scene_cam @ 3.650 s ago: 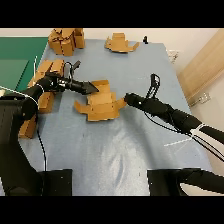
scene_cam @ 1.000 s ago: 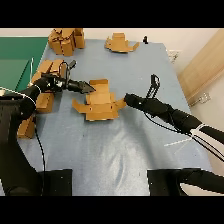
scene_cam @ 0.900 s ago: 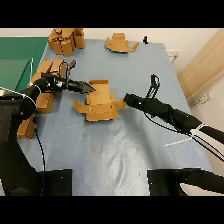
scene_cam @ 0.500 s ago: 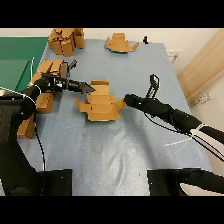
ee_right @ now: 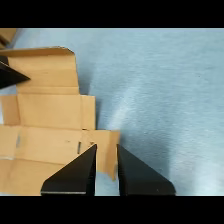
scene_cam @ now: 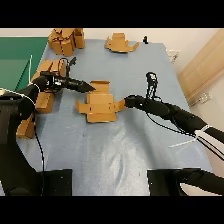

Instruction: Fold the box.

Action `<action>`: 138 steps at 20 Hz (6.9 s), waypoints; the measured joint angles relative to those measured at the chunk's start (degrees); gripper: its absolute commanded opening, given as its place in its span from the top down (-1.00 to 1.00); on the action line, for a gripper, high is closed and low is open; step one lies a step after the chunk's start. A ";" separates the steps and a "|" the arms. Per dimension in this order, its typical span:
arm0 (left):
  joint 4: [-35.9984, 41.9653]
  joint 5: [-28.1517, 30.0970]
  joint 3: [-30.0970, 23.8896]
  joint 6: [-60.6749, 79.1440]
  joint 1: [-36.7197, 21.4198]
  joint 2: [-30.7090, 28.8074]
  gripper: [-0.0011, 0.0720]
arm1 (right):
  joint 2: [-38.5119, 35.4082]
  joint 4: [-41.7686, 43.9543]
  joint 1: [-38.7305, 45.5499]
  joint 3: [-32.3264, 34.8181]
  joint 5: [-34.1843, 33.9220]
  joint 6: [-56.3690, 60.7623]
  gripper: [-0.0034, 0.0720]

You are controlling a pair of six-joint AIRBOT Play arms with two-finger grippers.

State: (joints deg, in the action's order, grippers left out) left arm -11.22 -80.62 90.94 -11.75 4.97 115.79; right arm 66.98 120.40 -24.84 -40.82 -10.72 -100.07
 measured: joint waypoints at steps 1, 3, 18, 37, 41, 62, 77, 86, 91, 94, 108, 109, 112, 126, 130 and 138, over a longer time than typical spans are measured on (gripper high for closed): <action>-0.28 -0.20 0.00 2.10 0.07 -0.24 0.94 | -0.39 -1.99 0.61 -0.02 -1.31 0.00 0.35; -0.48 -0.57 0.04 7.26 0.44 -0.94 0.95 | -1.20 -5.11 2.03 -0.04 -3.58 0.00 0.35; 4.50 4.79 -18.47 47.69 2.19 -11.04 0.96 | -10.56 -35.54 2.03 -0.07 -21.59 -10.27 -0.04; 5.90 3.76 -22.49 52.00 1.01 -12.20 0.94 | 1.81 -22.88 -18.60 -0.09 -14.82 -47.06 -0.53; 5.92 3.54 -22.47 51.45 1.01 -12.20 0.94 | 4.59 -22.64 -19.45 -0.09 -11.10 -47.47 -0.52; 4.17 -2.56 -22.47 46.18 0.98 -12.20 0.94 | 7.06 -23.96 -15.04 -3.80 -1.29 -38.58 -0.70; 2.21 -6.97 -22.47 44.57 1.01 -12.20 0.94 | 7.76 -24.02 -13.99 -3.89 -1.42 -37.94 -0.89; 2.19 -7.04 -22.47 44.09 0.98 -12.20 0.94 | 12.04 -22.69 -13.35 -7.82 -3.26 -38.84 -0.88; 2.10 -6.71 -22.49 44.04 0.90 -12.20 0.94 | 16.79 -22.47 -13.22 -14.38 -10.25 -38.97 -0.88; 1.97 -6.56 -22.49 44.02 0.94 -12.20 0.94 | 18.60 -20.52 -12.74 -16.94 -14.34 -41.77 -0.88; 2.49 -2.36 -22.43 43.87 1.01 -12.22 0.94 | 22.69 0.59 -6.19 -23.37 -27.76 -61.24 -0.85; 2.64 -2.25 -22.43 43.87 1.03 -12.22 0.94 | 22.99 0.68 -6.08 -23.61 -28.39 -61.57 -0.85; 2.95 -1.99 -22.43 43.85 1.07 -12.22 0.94 | 23.50 0.17 -5.90 -24.00 -30.05 -62.03 -0.85; 3.26 -1.66 -22.43 43.78 0.94 -12.22 0.94 | 23.85 -1.53 -5.86 -24.20 -28.59 -62.40 -0.49; 3.10 -1.49 -22.45 43.80 0.94 -12.20 0.94 | 24.48 -2.38 -5.86 -24.22 -29.14 -62.42 -0.49; 3.19 -1.60 -22.43 43.80 0.94 -12.20 0.94 | 25.33 -2.82 -5.84 -24.33 -29.73 -62.42 -0.46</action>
State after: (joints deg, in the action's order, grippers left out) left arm -8.03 -82.21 68.51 32.05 5.91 103.59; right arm 92.31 117.58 -30.68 -65.14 -40.45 -162.50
